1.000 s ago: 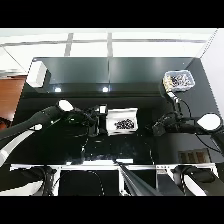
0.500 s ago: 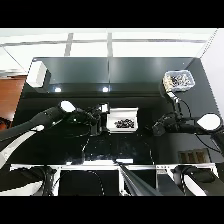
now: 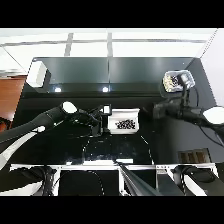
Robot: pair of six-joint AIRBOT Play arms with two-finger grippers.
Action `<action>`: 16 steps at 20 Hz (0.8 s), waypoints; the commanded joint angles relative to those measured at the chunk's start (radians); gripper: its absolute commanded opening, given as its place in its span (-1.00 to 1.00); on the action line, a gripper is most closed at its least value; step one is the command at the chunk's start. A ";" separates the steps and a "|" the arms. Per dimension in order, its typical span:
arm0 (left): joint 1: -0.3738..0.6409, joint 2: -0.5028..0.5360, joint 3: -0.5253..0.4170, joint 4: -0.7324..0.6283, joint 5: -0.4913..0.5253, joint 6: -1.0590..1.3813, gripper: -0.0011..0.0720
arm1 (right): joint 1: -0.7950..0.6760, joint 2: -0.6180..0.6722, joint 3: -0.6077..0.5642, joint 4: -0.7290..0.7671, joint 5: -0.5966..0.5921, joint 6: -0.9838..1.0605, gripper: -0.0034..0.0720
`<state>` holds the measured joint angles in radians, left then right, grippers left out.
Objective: Fold the box and place the chain.
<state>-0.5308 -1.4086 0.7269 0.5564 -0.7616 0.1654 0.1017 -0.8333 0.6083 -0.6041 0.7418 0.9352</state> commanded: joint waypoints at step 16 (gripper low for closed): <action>-0.004 -0.001 0.000 0.011 0.008 -0.002 0.00 | 0.203 -0.330 0.272 -0.188 0.364 -0.690 0.89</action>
